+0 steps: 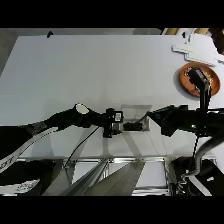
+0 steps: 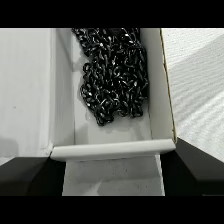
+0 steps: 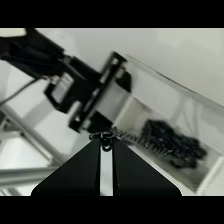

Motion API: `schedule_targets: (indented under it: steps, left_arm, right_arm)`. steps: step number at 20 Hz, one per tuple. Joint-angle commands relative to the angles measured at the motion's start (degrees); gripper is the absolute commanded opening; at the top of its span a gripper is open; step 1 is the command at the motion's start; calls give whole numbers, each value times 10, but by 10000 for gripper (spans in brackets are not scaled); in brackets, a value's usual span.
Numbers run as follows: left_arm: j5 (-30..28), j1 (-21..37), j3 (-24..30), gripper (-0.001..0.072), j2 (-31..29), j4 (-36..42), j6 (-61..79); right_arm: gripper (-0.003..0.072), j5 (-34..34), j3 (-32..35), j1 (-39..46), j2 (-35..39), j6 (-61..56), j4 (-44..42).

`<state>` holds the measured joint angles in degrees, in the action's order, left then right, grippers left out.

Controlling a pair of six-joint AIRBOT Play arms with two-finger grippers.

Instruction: Fold the box and place the chain.

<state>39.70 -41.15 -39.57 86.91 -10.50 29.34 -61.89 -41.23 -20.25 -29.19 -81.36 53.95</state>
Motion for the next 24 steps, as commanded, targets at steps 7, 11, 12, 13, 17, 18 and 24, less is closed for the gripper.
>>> schedule_targets:
  steps: [7,11,12,13,17,18,24]
  left_arm:
    - [0,0,0,274,0,0,0]
    - [0,0,0,274,0,0,0]
    - [0,0,0,274,0,0,0]
    - [0,0,0,274,0,0,0]
    - [0,0,0,274,0,0,0]
    - [0,0,0,274,0,0,0]
    - [0,0,0,274,0,0,0]
  right_arm:
    - [18,45,8,-23,-99,67,-3]
    - [19,42,8,-23,-146,76,12]
    - [20,38,8,-23,-155,87,11]
    - [33,34,8,-23,-163,94,11]
    - [300,9,7,-23,-176,129,11]
    - [300,7,1,-23,-176,134,11]
    - [32,3,-146,27,-275,232,62]
